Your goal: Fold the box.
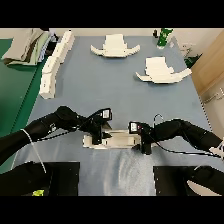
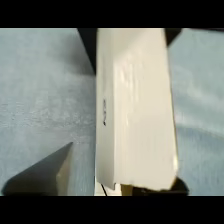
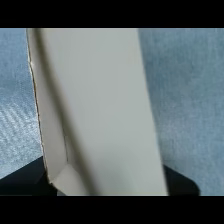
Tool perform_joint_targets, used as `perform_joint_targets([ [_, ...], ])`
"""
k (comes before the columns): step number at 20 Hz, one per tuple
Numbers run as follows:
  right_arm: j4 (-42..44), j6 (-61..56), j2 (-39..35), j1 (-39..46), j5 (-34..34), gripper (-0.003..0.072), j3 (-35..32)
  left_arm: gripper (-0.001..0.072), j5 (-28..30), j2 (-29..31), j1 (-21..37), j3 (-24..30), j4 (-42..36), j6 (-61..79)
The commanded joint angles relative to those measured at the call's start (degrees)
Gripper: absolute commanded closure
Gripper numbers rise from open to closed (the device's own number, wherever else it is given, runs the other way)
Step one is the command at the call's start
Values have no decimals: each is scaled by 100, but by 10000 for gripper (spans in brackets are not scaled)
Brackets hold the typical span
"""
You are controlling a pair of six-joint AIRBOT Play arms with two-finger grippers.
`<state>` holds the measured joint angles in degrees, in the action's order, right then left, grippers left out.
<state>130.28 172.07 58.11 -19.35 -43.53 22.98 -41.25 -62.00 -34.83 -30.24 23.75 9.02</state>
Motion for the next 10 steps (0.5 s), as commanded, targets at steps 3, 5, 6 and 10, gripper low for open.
perform_joint_targets([
  [3,-2,7,2,-4,0,164,0,261,129,317,13,-7,522,-1228],
  [5,-2,9,4,-4,0,164,0,97,-59,730,120,-7,1368,-2297],
  [6,-2,9,4,-4,0,164,-2,44,-221,984,205,-7,1919,-3169],
  [10,-2,7,2,-4,0,164,0,296,-1620,2074,623,-7,3777,-6461],
])
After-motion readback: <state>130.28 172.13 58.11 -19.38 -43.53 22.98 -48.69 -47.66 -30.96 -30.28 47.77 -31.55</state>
